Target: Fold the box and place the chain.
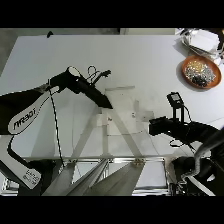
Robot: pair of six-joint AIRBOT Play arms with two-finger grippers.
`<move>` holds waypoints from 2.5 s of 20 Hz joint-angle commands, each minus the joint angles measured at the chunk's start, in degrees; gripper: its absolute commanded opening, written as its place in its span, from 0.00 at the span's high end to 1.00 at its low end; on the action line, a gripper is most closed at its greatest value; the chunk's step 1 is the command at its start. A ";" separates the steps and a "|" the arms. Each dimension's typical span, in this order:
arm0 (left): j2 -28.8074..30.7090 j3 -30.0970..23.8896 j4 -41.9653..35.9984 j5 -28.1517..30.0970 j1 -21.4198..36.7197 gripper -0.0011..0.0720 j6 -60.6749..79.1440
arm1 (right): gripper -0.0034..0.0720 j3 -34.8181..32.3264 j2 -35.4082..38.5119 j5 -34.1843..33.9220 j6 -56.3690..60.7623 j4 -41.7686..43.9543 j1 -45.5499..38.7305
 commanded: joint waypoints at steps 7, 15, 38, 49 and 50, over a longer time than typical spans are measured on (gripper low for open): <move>13.77 -2.69 9.53 0.44 -5.05 0.99 4.81 | 0.32 7.65 3.06 9.99 -0.81 -2.49 0.02; 32.85 -28.22 8.94 23.71 -11.37 0.98 19.87 | 0.32 12.57 8.26 22.75 -0.81 -5.77 0.04; 20.87 -28.44 -4.76 35.32 -13.55 0.98 41.42 | 0.32 12.55 8.26 22.12 -0.81 -4.37 0.04; 19.76 -28.44 -4.83 34.86 -13.55 0.98 41.38 | 0.32 12.55 8.26 22.12 -0.81 -4.37 0.04; 19.76 -28.44 -4.83 34.86 -13.55 0.98 41.27 | 0.32 12.55 8.26 22.12 -0.81 -4.37 0.04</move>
